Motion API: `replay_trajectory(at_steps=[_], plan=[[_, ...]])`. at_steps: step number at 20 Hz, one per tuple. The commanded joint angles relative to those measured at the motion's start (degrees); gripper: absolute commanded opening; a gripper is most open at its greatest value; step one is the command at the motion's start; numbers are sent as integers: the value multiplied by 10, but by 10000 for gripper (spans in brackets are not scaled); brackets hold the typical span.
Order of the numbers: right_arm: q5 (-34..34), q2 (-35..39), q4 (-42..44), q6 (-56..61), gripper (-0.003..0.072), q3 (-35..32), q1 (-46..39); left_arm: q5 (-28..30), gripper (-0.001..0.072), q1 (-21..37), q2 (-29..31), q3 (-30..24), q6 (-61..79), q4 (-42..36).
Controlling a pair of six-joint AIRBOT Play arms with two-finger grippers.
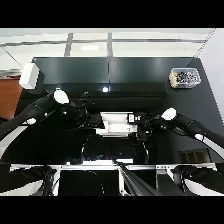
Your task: Fold the box and place the chain.
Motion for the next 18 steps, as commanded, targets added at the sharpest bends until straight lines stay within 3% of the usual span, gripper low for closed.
replay_trajectory(at_steps=[1, 7, 18], plan=[[0, 0, 0, 0, 473, 0, 1, 8, 485, -35, 0, 32, -56, 52], [0, 0, 0, 0, 472, 0, 1, 50, 485, -61, 0, 33, -105, 78], [-4, 0, 1, 4, 472, 0, 1, 71, 485, -80, 0, 34, -144, 89]])
